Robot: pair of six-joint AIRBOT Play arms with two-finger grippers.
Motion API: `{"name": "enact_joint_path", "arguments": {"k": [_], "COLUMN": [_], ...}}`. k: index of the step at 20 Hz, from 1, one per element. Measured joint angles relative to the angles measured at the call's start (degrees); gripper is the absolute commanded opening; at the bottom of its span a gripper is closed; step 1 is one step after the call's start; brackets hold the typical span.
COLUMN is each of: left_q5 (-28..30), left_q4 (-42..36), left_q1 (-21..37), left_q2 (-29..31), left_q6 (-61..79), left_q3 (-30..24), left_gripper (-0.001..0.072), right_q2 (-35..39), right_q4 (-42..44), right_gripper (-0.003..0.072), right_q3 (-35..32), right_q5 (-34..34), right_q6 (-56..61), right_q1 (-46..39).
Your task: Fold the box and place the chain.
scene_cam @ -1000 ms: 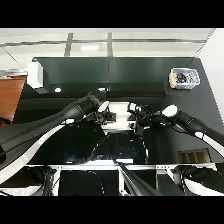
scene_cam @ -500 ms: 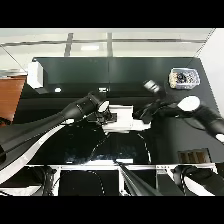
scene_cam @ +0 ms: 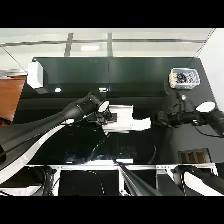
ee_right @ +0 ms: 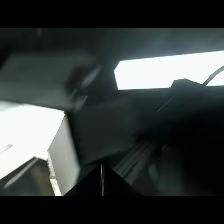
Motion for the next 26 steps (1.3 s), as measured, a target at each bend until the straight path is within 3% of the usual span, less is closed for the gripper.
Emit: {"name": "enact_joint_path", "arguments": {"k": [8,9,10,11,17,18,19,22,26], "left_q5": [-0.1,-0.1,-0.1,-0.1,-0.1,-0.1,-0.1,-0.1,0.0], "left_q4": [0.0,0.0,0.0,0.0,0.0,0.0,0.0,0.0,0.0], "left_q1": [0.0,0.0,0.0,0.0,0.0,0.0,0.0,0.0,0.0], "left_q2": [0.0,0.0,0.0,0.0,0.0,0.0,0.0,0.0,0.0], "left_q6": [0.0,0.0,0.0,0.0,0.0,0.0,0.0,0.0,0.0], "left_q3": [0.0,0.0,0.0,0.0,0.0,0.0,0.0,0.0,0.0], "left_gripper": [0.0027,0.0027,0.0027,0.0027,0.0027,0.0027,0.0027,0.0027,0.0026], "right_q2": [-7.3,-7.5,-7.7,-7.8,-8.0,-8.0,-8.0,-8.0,-8.0], "right_q4": [12.6,12.9,12.9,12.9,12.5,12.5,12.7,13.2,8.7], "right_gripper": [0.0012,0.0089,0.0394,0.0599,0.0595,0.0579,0.0479,0.0431,0.0431], "right_q3": [0.8,1.7,2.8,3.9,7.4,7.6,7.7,8.2,11.3], "right_q5": [1.2,2.2,3.3,4.2,6.9,7.1,7.1,6.5,5.4], "right_q6": [-11.6,-12.6,-13.5,-14.1,-14.7,-14.6,-14.6,-13.1,-6.8], "right_q1": [6.6,6.8,6.9,7.0,7.6,7.9,8.3,10.4,14.2]}}
